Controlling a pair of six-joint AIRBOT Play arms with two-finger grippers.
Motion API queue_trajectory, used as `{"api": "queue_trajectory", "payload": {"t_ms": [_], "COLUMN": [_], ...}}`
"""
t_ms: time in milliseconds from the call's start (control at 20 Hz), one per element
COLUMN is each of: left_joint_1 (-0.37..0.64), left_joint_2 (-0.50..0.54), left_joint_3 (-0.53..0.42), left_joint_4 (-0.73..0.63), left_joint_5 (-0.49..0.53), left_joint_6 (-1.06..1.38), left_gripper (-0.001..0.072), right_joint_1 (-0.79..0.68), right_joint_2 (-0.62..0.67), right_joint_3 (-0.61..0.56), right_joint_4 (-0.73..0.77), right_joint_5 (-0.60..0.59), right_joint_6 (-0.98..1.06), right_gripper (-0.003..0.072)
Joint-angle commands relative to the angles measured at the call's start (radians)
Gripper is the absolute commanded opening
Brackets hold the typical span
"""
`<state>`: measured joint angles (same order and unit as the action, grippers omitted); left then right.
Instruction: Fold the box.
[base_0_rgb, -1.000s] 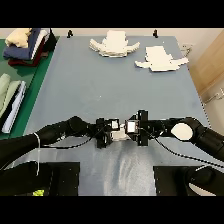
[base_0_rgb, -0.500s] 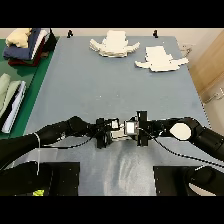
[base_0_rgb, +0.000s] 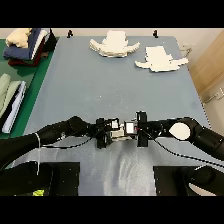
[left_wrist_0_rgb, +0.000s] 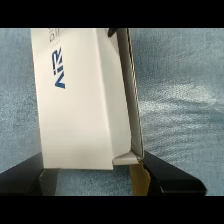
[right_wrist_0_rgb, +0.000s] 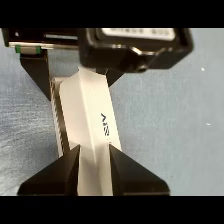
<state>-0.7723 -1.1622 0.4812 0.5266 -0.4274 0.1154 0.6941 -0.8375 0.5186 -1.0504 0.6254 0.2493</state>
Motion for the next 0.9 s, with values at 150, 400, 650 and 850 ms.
{"api": "queue_trajectory", "payload": {"t_ms": [150,400,650,850], "left_joint_1": [0.000,0.000,0.000,0.000], "left_joint_2": [0.000,0.000,0.000,0.000], "left_joint_3": [0.000,0.000,0.000,0.000], "left_joint_4": [0.000,0.000,0.000,0.000], "left_joint_5": [0.000,0.000,0.000,0.000], "left_joint_6": [0.001,0.001,0.001,0.001], "left_gripper": [0.0353,0.0353,0.0353,0.0353], "right_joint_1": [0.000,0.000,0.000,0.000], "right_joint_2": [-0.005,-0.005,-0.005,-0.005], "right_joint_3": [-0.001,-0.001,-0.001,-0.001], "right_joint_4": [0.019,0.041,0.042,0.051], "right_joint_5": [0.034,0.077,0.054,0.066], "right_joint_6": [0.000,0.000,0.000,0.000], "right_gripper": [0.0205,0.0201,0.0165,0.0163]}}
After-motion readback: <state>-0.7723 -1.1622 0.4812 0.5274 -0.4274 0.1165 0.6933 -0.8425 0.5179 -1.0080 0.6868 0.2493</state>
